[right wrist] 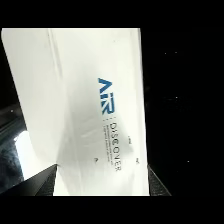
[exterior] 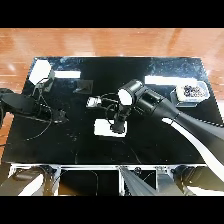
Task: Fold the box and place the chain.
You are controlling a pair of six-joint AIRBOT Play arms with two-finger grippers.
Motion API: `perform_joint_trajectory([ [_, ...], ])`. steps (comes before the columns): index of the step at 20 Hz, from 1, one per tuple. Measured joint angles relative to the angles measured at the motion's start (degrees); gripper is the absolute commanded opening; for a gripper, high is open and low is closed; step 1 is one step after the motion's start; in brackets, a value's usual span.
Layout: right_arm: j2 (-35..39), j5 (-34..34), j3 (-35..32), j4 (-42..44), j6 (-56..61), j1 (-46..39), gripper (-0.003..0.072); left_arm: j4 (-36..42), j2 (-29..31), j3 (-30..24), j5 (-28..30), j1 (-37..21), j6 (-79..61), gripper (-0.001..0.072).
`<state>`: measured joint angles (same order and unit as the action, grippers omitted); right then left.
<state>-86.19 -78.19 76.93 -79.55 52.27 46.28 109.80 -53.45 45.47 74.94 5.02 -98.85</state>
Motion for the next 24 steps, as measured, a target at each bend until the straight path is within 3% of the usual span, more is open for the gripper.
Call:
perform_joint_trajectory([
  [5,0.0,-0.7,0.0,0.6,1.0,0.4,0.0707,-0.2,0.0,0.0,1.0,-3.4,-1.1,0.0466],
  [14,-0.1,0.2,0.0,-1.4,1.9,0.6,0.0696,-0.3,0.0,0.0,1.0,-4.5,-1.4,0.0466],
  [16,-0.1,0.3,0.0,-1.4,1.9,0.6,0.0451,-0.3,0.0,0.0,1.1,-4.6,-1.5,0.0466],
  [18,-0.1,0.3,0.0,-1.4,1.9,0.6,0.0432,-0.3,0.0,0.0,1.2,-4.6,-1.5,0.0466],
  [20,-0.1,0.2,0.0,-1.4,1.9,0.6,0.0285,-0.3,0.0,0.0,1.1,-4.6,-1.5,0.0466],
  [21,-0.1,0.2,0.0,-1.4,1.9,0.6,0.0264,-0.3,0.0,0.0,1.2,-4.6,-1.5,0.0466],
  [22,-0.1,0.2,0.0,-1.5,1.9,0.6,0.0312,-0.3,0.0,0.0,1.2,-4.6,-1.5,0.0466],
  [23,-0.1,0.1,0.0,-1.6,1.9,0.6,0.0535,-0.3,0.0,0.0,1.1,-4.6,-1.5,0.0466],
  [24,-0.1,0.1,0.0,-1.8,1.9,0.6,0.0702,-0.3,0.0,0.0,1.2,-4.6,-1.5,0.0466],
])
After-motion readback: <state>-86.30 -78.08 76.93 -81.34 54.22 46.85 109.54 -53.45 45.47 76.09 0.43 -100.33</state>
